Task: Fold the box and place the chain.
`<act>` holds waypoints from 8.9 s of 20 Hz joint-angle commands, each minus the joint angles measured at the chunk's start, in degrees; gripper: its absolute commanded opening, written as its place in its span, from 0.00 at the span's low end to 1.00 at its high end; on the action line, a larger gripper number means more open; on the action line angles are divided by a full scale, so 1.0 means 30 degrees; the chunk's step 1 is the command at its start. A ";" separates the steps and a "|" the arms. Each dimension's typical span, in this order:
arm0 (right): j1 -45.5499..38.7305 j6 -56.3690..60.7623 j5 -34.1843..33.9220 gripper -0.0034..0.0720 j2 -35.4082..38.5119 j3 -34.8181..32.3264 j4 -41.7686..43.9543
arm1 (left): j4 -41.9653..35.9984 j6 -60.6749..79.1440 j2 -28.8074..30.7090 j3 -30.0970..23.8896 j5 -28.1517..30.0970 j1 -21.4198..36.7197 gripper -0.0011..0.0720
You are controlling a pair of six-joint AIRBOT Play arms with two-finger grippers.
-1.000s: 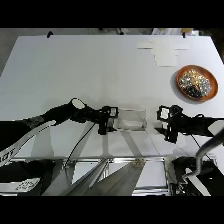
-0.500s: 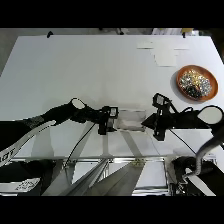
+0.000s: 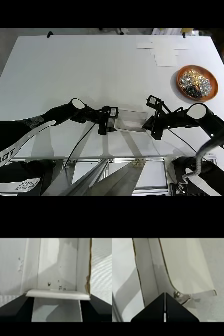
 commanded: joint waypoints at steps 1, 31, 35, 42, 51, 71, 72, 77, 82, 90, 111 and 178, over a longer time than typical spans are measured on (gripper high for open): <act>0.0007 0.0087 -0.0517 0.07 -0.0736 -0.0029 -0.0146 | 0.0007 0.0015 0.0007 0.0007 0.0000 0.0007 0.30; 0.0000 0.5013 0.1515 0.07 0.7337 0.0860 -0.0488 | 0.0015 0.0022 0.0007 0.0007 -0.0291 0.0007 0.30; 0.0000 0.5770 0.1472 0.07 0.7708 0.0860 -0.1355 | 0.1501 -0.1596 0.0597 0.0007 0.0386 0.0284 0.31; 0.0000 0.5552 0.0627 0.07 0.7708 0.0860 -0.2280 | 0.6317 -0.9034 0.2142 0.0007 0.1035 0.0765 0.85; 0.0000 0.5559 0.0627 0.07 0.7708 0.0860 -0.2747 | 0.3155 -0.3519 0.2098 0.0007 0.1064 0.0386 0.97; 0.0007 0.5552 0.0648 0.07 0.7708 0.0860 -0.2237 | 0.1005 -0.0984 0.0007 0.0000 -0.0495 0.0423 0.51; 0.0007 0.5544 0.0685 0.07 0.7708 0.0852 -0.1894 | 0.0998 -0.0984 0.0007 0.0000 -0.0495 0.0423 0.51; 0.0007 0.2710 0.1945 0.07 0.7351 0.0656 0.0940 | 0.0998 -0.0976 0.0007 0.0000 -0.0510 0.0393 0.51; 0.0007 0.0576 -0.2900 0.07 0.3322 0.0430 0.4240 | 0.0991 -0.0984 0.0007 0.0000 -0.0503 0.0393 0.51; 0.0000 0.0772 -0.7868 0.07 -0.2863 0.0634 0.5282 | 0.0998 -0.0984 0.0007 0.0000 -0.0510 0.0386 0.51; 0.0430 -0.5384 0.0991 0.10 0.2149 0.2033 -0.5049 | 0.0991 -0.0984 0.0007 0.0007 -0.0568 0.0386 0.51; 0.0627 1.8068 -0.5559 0.07 0.5464 -0.2346 -1.1686 | 0.0998 -0.0984 0.0007 0.0000 -0.0568 0.0386 0.51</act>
